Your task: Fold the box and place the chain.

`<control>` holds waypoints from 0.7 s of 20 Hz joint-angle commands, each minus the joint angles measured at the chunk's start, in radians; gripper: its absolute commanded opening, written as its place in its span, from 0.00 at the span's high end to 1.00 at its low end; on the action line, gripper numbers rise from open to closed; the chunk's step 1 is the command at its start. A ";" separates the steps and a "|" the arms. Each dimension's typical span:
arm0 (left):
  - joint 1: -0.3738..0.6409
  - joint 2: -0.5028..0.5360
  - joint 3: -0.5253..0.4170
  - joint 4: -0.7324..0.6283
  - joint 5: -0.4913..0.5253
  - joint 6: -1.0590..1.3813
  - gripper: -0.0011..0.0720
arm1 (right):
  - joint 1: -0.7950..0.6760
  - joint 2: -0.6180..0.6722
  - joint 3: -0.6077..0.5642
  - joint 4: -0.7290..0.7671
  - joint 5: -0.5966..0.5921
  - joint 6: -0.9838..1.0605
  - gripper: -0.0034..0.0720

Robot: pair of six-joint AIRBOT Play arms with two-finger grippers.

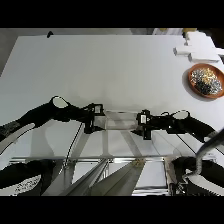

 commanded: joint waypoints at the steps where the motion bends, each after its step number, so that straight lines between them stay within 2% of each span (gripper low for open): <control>1: -0.011 -0.003 -0.013 -0.004 0.023 0.001 0.03 | 0.000 0.001 0.000 0.000 0.000 0.000 0.37; 4: -0.011 -0.003 -0.036 -0.009 0.055 0.016 0.03 | 0.000 0.001 0.000 0.000 0.000 0.000 0.37; 14: -0.038 -0.004 -0.036 -0.093 0.051 0.077 0.02 | 0.000 0.001 0.000 0.000 0.000 0.000 0.37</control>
